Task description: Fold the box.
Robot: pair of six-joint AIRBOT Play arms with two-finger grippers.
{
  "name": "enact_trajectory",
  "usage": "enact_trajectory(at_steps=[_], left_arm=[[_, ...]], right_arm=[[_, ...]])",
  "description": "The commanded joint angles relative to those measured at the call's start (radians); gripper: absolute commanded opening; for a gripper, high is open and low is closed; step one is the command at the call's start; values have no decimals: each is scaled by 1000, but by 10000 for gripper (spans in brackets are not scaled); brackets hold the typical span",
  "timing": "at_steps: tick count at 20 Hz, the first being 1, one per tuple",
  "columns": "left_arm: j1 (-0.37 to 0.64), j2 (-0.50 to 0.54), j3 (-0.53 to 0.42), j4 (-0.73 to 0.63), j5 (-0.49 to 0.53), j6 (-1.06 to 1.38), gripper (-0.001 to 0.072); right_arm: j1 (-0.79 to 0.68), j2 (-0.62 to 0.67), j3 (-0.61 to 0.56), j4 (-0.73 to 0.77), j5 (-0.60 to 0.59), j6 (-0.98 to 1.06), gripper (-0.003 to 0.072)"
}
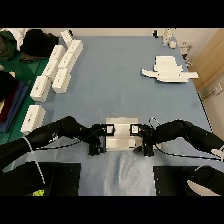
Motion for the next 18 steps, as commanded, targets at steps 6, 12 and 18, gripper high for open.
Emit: enact_trajectory(at_steps=[6, 12, 18], left_arm=[[-4, -22, -1, -33, 50, 5, 695], [-4, -31, -12, -37, 68, 2, 695], [-4, -52, -12, -40, 89, 6, 695]], right_arm=[[0, 0, 1, 0, 0, 0, 518], [0, 0, 1, 0, 0, 0, 518], [0, 0, 1, 0, 0, 0, 518]])
